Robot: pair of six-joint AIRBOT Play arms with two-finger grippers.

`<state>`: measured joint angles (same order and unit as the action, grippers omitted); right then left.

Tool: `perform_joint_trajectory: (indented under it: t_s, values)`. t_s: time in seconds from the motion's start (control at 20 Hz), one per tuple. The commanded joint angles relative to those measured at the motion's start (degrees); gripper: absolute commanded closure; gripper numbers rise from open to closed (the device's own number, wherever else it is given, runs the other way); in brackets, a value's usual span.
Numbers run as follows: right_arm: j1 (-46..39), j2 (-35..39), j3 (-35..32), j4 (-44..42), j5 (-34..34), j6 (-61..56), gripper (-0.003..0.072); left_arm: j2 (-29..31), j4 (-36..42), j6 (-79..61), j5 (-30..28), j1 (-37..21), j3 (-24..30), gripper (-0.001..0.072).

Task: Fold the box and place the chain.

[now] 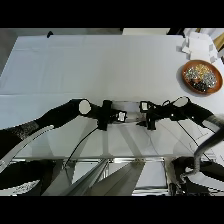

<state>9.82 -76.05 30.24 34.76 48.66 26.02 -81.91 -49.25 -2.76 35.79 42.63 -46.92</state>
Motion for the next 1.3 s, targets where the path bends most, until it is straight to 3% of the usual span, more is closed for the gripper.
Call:
perform_joint_trajectory:
  t_s: [0.0,0.05,0.1,0.25,0.3,0.4,0.65,0.85,1.0,1.15,1.25]
  values:
    - [0.00,0.02,-0.02,-0.04,-0.02,-0.07,0.0291,-0.17,0.42,0.02,-0.44,0.33,0.00,0.0389]
    - [0.00,0.04,-0.02,-0.04,-0.02,-0.07,0.0291,-0.17,0.42,0.09,-0.39,0.33,0.00,0.0309]
    - [0.00,0.02,-0.02,-0.04,-0.02,-0.07,0.0291,-0.17,0.42,0.68,-0.42,0.33,0.00,0.0289]
    - [0.00,0.02,-0.02,-0.04,-0.02,-0.07,0.0291,-0.17,0.39,2.05,-0.37,0.31,0.00,0.0308]
    - [0.00,0.04,-0.02,-0.04,-0.02,-0.07,0.0291,-0.11,0.39,3.58,-0.35,0.31,0.00,0.0400]
    - [0.00,0.04,-0.02,-0.04,-0.02,-0.07,0.0291,0.33,-0.94,8.85,1.11,0.02,0.00,0.0713]
    - [0.00,0.04,-0.02,-0.04,-0.02,-0.07,0.0291,3.91,-8.20,28.35,7.48,-1.66,0.00,0.0710]
    - [0.00,0.02,-0.02,-0.04,-0.02,-0.07,0.0291,13.77,-11.63,42.69,11.13,-3.52,0.00,0.0711]
    - [0.00,0.02,-0.02,-0.04,-0.02,-0.07,0.0291,19.82,-15.06,61.40,13.97,-8.11,0.00,0.0710]
    - [0.00,0.02,-0.02,-0.04,-0.02,-0.07,0.0291,19.91,-14.75,75.21,21.55,-14.27,1.22,0.0710]
    - [0.00,0.02,-0.02,-0.04,-0.02,-0.07,0.0291,19.85,-13.70,76.78,20.13,-16.94,5.01,0.0710]
